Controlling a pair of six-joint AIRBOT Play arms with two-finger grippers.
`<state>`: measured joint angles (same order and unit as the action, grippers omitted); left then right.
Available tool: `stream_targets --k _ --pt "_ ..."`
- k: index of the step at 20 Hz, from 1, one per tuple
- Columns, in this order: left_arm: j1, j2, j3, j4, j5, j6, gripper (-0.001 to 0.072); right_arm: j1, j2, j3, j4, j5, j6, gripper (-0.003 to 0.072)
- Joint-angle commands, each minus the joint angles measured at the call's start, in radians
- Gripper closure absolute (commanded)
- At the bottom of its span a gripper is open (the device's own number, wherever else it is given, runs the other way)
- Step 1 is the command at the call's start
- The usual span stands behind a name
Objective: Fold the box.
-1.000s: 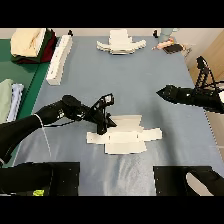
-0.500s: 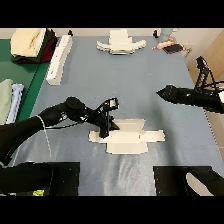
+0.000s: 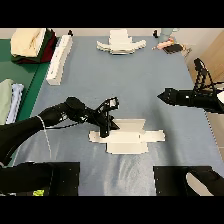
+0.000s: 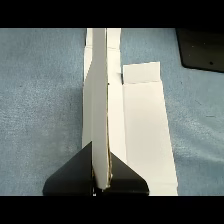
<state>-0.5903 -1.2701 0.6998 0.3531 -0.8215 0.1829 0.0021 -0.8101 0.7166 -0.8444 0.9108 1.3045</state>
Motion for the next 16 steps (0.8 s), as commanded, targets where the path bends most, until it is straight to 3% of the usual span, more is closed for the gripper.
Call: stream_targets --k 1,4,7,10,13,14,15,16 --pt "-0.002 0.0 -0.001 -0.001 -0.001 0.0 0.0694 0.004 0.006 0.001 -0.067 0.153 0.045 0.0684" --pt "-0.002 0.0 -0.001 0.0 0.0 0.0 0.0694 0.089 0.044 0.0 -0.23 0.323 0.231 0.0684" --pt "-0.002 0.0 -0.001 0.0 0.0 0.0 0.0695 0.296 0.106 -0.05 -0.275 0.425 0.335 0.0685" --pt "-0.002 0.0 -0.001 0.0 0.0 0.0 0.0694 0.615 0.196 -0.169 -0.285 0.347 0.341 0.0685" --pt "-0.002 0.0 -0.001 -0.001 0.0 0.0 0.0694 0.969 0.278 -0.275 -0.504 0.135 0.309 0.0681" --pt "-0.002 0.0 -0.001 -0.001 0.0 0.0 0.0694 1.056 0.275 -0.288 -0.591 0.1 0.293 0.0527" --pt "-0.002 0.0 -0.001 -0.001 0.0 0.0 0.0694 1.129 0.259 -0.299 -0.675 0.066 0.243 0.0116" --pt "-0.002 0.0 -0.001 0.0 0.0 0.0 0.0695 1.179 0.235 -0.307 -0.742 0.043 0.191 -0.0034"
